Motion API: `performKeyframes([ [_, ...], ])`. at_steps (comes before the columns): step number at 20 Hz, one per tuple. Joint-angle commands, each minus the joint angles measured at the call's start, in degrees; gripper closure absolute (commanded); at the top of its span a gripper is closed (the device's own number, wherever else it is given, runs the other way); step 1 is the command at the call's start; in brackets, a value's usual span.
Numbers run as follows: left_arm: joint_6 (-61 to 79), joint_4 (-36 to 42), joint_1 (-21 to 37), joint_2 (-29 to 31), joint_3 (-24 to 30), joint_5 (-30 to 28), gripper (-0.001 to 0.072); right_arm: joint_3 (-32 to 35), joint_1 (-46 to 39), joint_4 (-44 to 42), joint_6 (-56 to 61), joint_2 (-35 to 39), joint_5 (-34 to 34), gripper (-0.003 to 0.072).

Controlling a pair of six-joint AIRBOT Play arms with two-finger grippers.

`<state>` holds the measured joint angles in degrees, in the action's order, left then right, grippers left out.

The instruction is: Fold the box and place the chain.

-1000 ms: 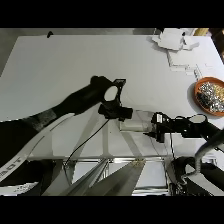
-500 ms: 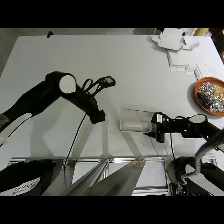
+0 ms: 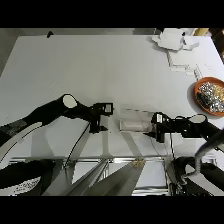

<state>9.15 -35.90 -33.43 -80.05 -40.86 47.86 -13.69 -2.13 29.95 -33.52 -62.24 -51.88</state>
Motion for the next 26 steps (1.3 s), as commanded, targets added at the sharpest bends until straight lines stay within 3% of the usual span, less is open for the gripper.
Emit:
performKeyframes([
  [1,11.2,7.5,-3.4,-2.5,1.0,-3.5,0.0013,0.0,0.0,0.0,0.0,0.0,0.0,0.0278],
  [8,16.4,17.0,-4.2,-2.8,1.0,-5.0,0.0012,0.0,0.0,0.0,0.0,0.0,0.0,0.0278],
  [26,18.1,21.3,-7.6,-7.6,-0.5,-6.1,0.0012,0.0,0.0,0.0,0.0,0.0,0.0,0.0278],
])
